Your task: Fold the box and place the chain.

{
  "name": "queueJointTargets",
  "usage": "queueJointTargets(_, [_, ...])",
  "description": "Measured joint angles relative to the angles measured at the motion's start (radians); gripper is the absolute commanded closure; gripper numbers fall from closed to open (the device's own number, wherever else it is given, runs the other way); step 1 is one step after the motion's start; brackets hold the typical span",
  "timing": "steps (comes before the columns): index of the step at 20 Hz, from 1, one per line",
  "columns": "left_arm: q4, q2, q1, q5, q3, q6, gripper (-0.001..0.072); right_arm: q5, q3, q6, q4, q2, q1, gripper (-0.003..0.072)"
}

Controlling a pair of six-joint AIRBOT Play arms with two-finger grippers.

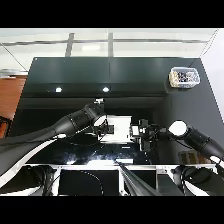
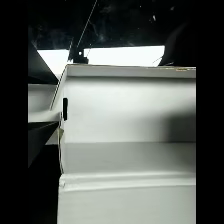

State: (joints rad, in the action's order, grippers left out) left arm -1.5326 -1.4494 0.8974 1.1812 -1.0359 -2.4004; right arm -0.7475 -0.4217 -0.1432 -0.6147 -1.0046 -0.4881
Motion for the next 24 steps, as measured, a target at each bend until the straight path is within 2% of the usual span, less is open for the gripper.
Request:
queueJointTargets(1, [0.000,0.000,0.000,0.000,0.000,0.000,0.0680,0.008,0.000,0.013,-0.001,-0.001,-0.004,0.0442])
queueJointTargets(17, [-0.001,0.000,0.000,0.000,0.000,0.000,0.0680,0.106,0.000,0.138,0.073,-0.043,-0.100,0.0441])
queueJointTargets(18, [-0.001,0.000,0.000,0.000,0.000,0.000,0.0680,0.107,0.000,0.141,0.072,-0.043,-0.101,0.0351])
queueJointTargets(19, [-0.001,0.000,0.000,-0.001,0.000,0.000,0.0680,0.111,0.000,0.143,0.072,-0.043,-0.101,0.0221])
queueJointTargets(20, [0.000,0.000,0.000,-0.002,0.000,0.000,0.0680,0.116,0.000,0.144,0.072,-0.043,-0.102,0.0315])
queueJointTargets(21, [0.000,0.000,0.000,-0.002,0.000,0.000,0.0680,0.117,0.000,0.145,0.072,-0.043,-0.103,0.0513])
queueJointTargets(23, [0.000,0.000,0.000,-0.006,0.000,-0.002,0.0680,0.121,0.000,0.151,0.072,-0.043,-0.103,0.0273])
queueJointTargets(24, [0.000,0.000,0.000,-0.009,0.000,-0.003,0.0680,0.122,0.000,0.153,0.071,-0.043,-0.103,0.0530])
